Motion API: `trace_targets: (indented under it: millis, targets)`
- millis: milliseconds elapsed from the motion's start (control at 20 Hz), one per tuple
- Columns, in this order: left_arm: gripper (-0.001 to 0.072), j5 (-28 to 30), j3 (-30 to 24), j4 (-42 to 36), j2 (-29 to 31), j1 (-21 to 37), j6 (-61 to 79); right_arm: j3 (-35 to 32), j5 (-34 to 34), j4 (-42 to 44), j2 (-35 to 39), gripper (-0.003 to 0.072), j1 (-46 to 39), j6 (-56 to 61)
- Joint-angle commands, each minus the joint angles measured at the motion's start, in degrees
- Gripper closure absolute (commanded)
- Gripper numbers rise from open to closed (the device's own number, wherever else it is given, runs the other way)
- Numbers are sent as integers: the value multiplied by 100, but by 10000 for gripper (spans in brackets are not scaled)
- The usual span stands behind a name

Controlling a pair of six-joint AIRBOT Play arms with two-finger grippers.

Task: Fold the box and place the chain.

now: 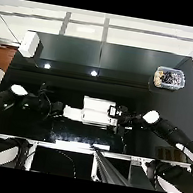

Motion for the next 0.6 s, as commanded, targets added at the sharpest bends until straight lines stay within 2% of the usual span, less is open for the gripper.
trace_targets:
  millis: [0, 150, 200, 300, 350, 550]
  targets:
    - [680, 439, 52, -501, -262, -431, 85, -2, 0, 0, -2, 157, 4, 0]
    - [677, 415, 195, -511, -260, -682, 170, 0, 0, 2, -2, 157, 4, 0]
    - [623, 389, 256, -509, -258, -748, 170, 0, 0, 0, -2, 157, 4, 0]
    - [139, 138, 422, -472, -247, -772, 170, -2, 0, 0, -2, 157, 4, 0]
    - [0, -37, 533, -374, -247, -767, 166, 0, 0, 0, -2, 157, 4, 0]
    - [0, -496, 916, -317, -245, -778, 164, -2, 0, 0, -2, 157, 4, 0]
